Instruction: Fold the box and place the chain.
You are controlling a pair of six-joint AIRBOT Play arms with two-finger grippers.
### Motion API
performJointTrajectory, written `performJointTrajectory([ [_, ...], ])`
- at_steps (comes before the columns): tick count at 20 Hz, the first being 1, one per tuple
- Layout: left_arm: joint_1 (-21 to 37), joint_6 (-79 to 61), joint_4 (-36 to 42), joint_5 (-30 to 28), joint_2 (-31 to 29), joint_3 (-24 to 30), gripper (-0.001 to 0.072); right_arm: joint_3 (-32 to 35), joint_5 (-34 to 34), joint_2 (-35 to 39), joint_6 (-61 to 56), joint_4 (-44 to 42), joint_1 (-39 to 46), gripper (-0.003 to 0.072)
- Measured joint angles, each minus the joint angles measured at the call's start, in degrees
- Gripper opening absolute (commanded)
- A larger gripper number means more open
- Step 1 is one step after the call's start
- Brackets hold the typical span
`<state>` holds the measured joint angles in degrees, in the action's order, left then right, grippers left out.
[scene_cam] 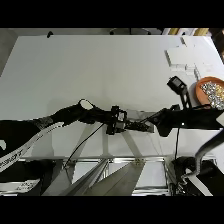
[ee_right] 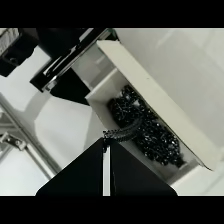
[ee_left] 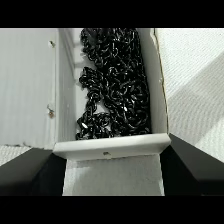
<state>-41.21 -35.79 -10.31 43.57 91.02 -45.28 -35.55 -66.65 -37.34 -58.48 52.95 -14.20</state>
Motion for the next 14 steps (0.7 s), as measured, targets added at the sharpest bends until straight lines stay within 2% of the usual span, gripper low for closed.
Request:
performJointTrajectory([
  [2,0.0,0.0,0.0,0.0,0.0,0.0,0.0068,1.1,2.1,-2.3,1.0,0.7,-2.1,0.0258],
  [3,0.0,0.0,0.0,0.0,0.0,0.0,0.0068,1.4,3.1,-3.8,1.4,1.0,-3.0,0.0338],
  [5,0.0,0.0,0.0,0.0,0.0,0.0,0.0068,0.8,3.5,-6.9,1.8,1.4,-4.2,0.034],
  [6,0.0,0.0,0.0,0.0,0.0,0.0,0.0068,-0.4,2.9,-8.5,1.9,1.6,-4.5,0.0336],
  [7,0.0,0.0,0.0,0.0,0.0,0.0,0.0068,-2.4,1.7,-10.2,2.1,1.9,-4.8,0.0299],
  [9,0.0,0.0,0.0,0.0,0.0,0.0,0.0068,-7.3,-0.9,-13.0,3.4,2.3,-5.1,0.0076],
  [10,0.0,0.0,0.0,0.0,0.0,0.0,0.0068,-10.2,-2.0,-14.1,4.5,2.4,-5.2,0.0021],
  [14,0.0,0.0,0.0,0.0,0.0,0.0,0.0068,-19.0,-0.7,-17.3,12.3,3.3,-5.4,0.002],
])
